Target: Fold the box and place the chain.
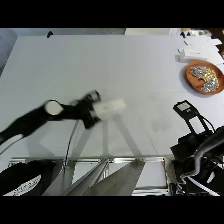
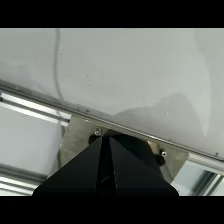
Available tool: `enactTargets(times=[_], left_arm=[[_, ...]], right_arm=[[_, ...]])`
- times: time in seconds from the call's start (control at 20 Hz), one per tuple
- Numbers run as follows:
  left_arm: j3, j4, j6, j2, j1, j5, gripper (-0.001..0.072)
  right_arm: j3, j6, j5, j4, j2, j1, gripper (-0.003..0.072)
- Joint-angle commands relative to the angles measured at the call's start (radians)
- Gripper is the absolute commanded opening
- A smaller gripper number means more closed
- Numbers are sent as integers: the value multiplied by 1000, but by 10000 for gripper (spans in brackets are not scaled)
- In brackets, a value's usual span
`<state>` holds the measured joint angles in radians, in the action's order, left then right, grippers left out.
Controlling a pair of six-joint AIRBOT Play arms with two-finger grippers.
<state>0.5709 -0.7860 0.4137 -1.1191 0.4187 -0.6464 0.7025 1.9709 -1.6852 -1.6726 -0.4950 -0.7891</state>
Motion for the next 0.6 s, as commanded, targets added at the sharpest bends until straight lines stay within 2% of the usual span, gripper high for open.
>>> enactTargets(times=[0.0, 0.1, 0.25, 0.3, 0.35, 0.4, 0.5, 0.55], left_arm=[[1, -300, 436, 178, -244, 23, 3], [1, -347, 536, 227, -380, -29, 4], [1, -351, 549, 221, -527, -183, 19], [1, -351, 553, 216, -555, -218, 107], [1, -351, 557, 211, -574, -239, 317], [1, -352, 557, 208, -584, -254, 468], [1, -356, 557, 206, -595, -282, 641], [1, -356, 557, 206, -595, -293, 683]], right_arm=[[1, 4, -2, 5, 1, 0, 59], [1, 4, -2, 5, 1, 0, 59], [1, 4, -2, 5, 1, 0, 59], [1, 4, -2, 5, 1, 0, 59], [1, 4, -2, 5, 1, 0, 59], [1, 4, -2, 5, 1, 0, 59], [1, 4, -2, 5, 2, 0, 59], [1, 4, -2, 5, 1, 0, 59]])
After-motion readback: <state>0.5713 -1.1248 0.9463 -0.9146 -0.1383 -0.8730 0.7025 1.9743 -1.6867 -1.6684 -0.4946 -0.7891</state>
